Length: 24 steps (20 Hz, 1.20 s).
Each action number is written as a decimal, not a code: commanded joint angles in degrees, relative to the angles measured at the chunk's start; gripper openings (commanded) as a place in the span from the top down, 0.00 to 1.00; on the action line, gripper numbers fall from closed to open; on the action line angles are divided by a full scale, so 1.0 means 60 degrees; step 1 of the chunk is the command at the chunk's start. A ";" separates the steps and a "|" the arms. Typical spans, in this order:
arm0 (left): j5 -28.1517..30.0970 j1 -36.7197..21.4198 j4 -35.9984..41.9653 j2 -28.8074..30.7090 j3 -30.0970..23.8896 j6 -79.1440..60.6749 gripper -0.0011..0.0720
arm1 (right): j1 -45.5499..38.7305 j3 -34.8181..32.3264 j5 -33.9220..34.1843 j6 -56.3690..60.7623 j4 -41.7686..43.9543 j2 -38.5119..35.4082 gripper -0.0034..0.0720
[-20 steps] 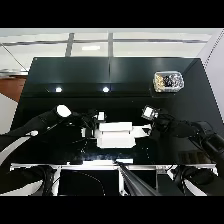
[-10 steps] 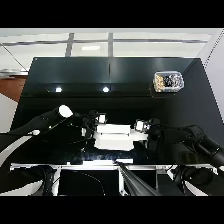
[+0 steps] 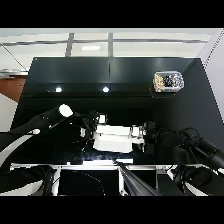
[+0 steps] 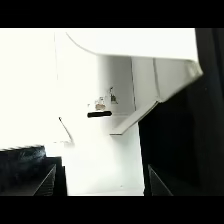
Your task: Fold the box and place the chain.
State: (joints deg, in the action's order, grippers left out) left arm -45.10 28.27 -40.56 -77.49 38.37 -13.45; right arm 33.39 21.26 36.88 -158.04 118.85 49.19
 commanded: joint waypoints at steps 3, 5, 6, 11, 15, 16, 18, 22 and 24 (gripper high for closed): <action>-0.0029 0.0004 0.0076 0.0011 0.0339 0.1111 0.94 | 0.0051 0.0284 -0.0288 -0.0025 -0.0058 0.0000 0.03; 0.0015 0.0004 0.0047 0.0011 0.0346 0.1300 0.94 | 0.0051 0.0423 -0.0251 -0.0025 -0.0113 0.0000 0.03; 0.0007 0.0007 0.0044 0.0011 0.0342 0.1311 0.94 | 0.0051 0.0415 -0.0007 -0.0025 -0.0146 0.0004 0.03; -0.0004 0.0007 0.0047 0.0011 0.0342 0.1370 0.94 | 0.0055 0.0160 0.0441 -0.0025 -0.0084 0.0007 0.03; -0.0004 0.0007 -0.0240 0.0011 0.0342 0.1534 0.94 | 0.0058 0.0095 0.0455 -0.0160 0.0255 0.0069 0.03; -0.0004 0.0007 -0.0310 0.0011 0.0342 0.1537 0.94 | 0.0062 0.0095 0.0459 -0.0390 0.0481 0.0102 0.03; -0.0025 0.0007 -0.0408 0.0007 0.0342 0.1537 0.94 | 0.0073 0.0095 0.0441 -0.0725 0.0692 0.0248 0.03; -0.0022 0.0007 -0.0404 0.0007 0.0342 0.1537 0.94 | 0.0357 0.0095 0.0033 -0.0900 0.0685 0.0444 0.03; -0.0022 0.0007 -0.0404 0.0004 0.0342 0.1537 0.94 | 0.0514 0.0095 -0.0029 -0.1064 0.0663 0.0561 0.03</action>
